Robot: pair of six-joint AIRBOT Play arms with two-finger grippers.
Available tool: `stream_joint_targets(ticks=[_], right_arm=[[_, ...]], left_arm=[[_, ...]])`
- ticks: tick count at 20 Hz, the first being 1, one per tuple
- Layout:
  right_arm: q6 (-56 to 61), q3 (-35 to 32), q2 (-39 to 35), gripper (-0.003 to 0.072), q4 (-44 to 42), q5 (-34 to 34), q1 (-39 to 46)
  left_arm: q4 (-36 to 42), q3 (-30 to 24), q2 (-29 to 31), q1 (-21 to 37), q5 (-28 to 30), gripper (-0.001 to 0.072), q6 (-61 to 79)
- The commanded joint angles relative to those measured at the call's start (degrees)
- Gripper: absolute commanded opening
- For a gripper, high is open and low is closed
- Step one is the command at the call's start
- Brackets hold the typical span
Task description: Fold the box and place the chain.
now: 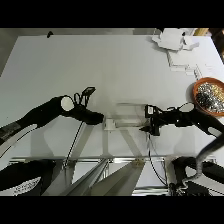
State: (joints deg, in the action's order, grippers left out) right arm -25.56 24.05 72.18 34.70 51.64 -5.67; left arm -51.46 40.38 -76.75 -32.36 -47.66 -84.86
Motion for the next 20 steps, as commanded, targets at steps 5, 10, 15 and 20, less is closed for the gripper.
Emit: stream_joint_targets(ticks=[5, 10, 15, 20], right_arm=[[0.0, 0.0, -0.1, 0.0401, 0.0, 0.0, 0.0], [0.0, 0.0, 0.0, 0.0401, 0.0, 0.0, 0.0], [0.0, 0.0, 0.0, 0.0401, 0.0, 0.0, 0.0], [0.0, 0.0, 0.0, 0.0401, 0.0, 0.0, 0.0]], left_arm=[[8.0, 0.0, -0.4, -3.5, 1.2, 0.0005, -0.6], [9.5, 0.2, 2.5, -5.0, 2.3, 0.0006, -0.6], [9.5, 1.2, 4.4, -7.0, 3.9, 0.0114, -0.7], [9.6, 2.4, 4.4, -8.1, 5.5, 0.0171, -0.7]])
